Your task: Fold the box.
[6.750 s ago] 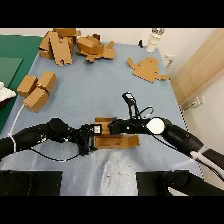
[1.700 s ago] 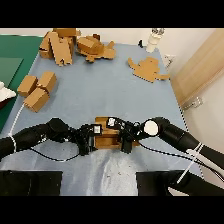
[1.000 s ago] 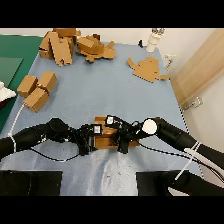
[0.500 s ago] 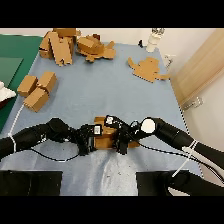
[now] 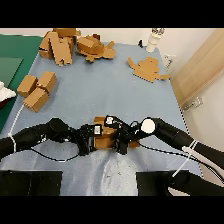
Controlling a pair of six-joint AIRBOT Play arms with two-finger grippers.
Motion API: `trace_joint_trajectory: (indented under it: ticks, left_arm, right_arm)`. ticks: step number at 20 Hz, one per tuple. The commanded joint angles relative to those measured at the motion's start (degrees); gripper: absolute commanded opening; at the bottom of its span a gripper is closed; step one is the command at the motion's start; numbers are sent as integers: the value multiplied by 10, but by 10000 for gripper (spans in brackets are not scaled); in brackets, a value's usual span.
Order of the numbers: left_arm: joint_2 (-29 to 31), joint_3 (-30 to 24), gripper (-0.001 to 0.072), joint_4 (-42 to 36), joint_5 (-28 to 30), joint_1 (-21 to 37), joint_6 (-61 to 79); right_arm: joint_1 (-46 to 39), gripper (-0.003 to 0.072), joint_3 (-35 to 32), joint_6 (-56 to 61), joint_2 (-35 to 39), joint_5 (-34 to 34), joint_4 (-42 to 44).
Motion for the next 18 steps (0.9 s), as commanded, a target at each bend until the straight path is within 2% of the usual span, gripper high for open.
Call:
trace_joint_trajectory:
  ticks: [1,4,6,9,11,12,13,14,15,16,18]
  left_arm:
    - [0,1,442,1,0,0,1]
    - [0,1,442,1,-3,0,5]
    - [0,1,442,1,-4,0,6]
    - [0,1,442,1,-4,0,7]
    - [0,1,442,1,-4,0,7]
    - [0,1,442,1,-4,0,7]
    - [0,1,442,1,-4,0,7]
    - [0,1,442,1,-4,0,7]
    - [0,1,442,1,-4,0,7]
    - [0,1,442,1,-4,0,7]
    - [0,1,442,1,-4,0,7]
  right_arm:
    - [0,404,1,57,5,2,-71]
    - [-2,404,1,216,34,8,-179]
    - [-15,403,0,308,53,41,-243]
    - [-53,399,0,416,83,66,-269]
    - [-78,264,0,473,109,65,-283]
    - [-90,264,0,500,122,68,-296]
    - [-104,227,0,543,134,75,-322]
    - [-117,75,-1,586,144,89,-354]
    - [-136,7,-5,633,150,101,-382]
    - [-157,7,-12,654,151,109,-384]
    - [-195,5,-38,657,144,108,-321]
